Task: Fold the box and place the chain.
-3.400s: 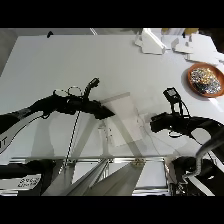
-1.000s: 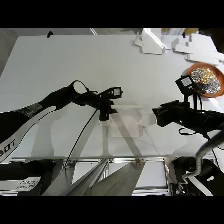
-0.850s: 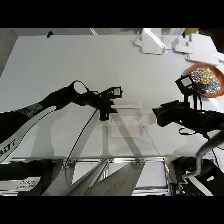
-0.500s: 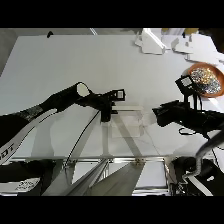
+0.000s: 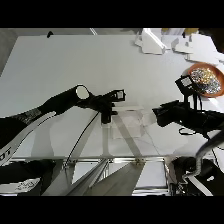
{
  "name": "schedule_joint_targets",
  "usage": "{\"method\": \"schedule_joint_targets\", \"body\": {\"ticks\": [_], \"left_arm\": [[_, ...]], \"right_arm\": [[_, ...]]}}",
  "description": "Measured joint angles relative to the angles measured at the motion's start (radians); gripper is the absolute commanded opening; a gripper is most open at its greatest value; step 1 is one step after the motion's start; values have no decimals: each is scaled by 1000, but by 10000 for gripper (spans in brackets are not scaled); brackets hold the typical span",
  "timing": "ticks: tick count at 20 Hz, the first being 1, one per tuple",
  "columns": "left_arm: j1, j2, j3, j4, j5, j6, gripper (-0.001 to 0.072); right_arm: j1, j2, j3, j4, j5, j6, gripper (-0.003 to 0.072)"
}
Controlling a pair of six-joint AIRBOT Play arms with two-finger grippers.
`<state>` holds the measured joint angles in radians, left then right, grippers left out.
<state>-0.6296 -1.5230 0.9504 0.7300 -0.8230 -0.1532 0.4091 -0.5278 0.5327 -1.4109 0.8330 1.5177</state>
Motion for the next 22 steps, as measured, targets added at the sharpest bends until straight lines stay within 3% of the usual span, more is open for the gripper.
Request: {"method": "schedule_joint_targets", "body": {"ticks": [9,10,11,13,15,22], "left_arm": [[-1,0,-7,8,-5,-3,13],[-1,0,-7,8,-5,-4,13],[-1,0,-7,9,-6,-4,13],[-1,0,-7,9,-8,-4,13],[-1,0,-7,8,-10,-4,13],[-1,0,-8,5,-14,-5,13]], "right_arm": [[0,0,0,0,1,-5,399],[0,0,0,0,1,-6,347],[0,0,0,0,3,-8,228],[0,0,0,5,18,-39,147],[0,0,0,32,51,-121,16],[0,-25,-59,289,172,-552,19]]}}
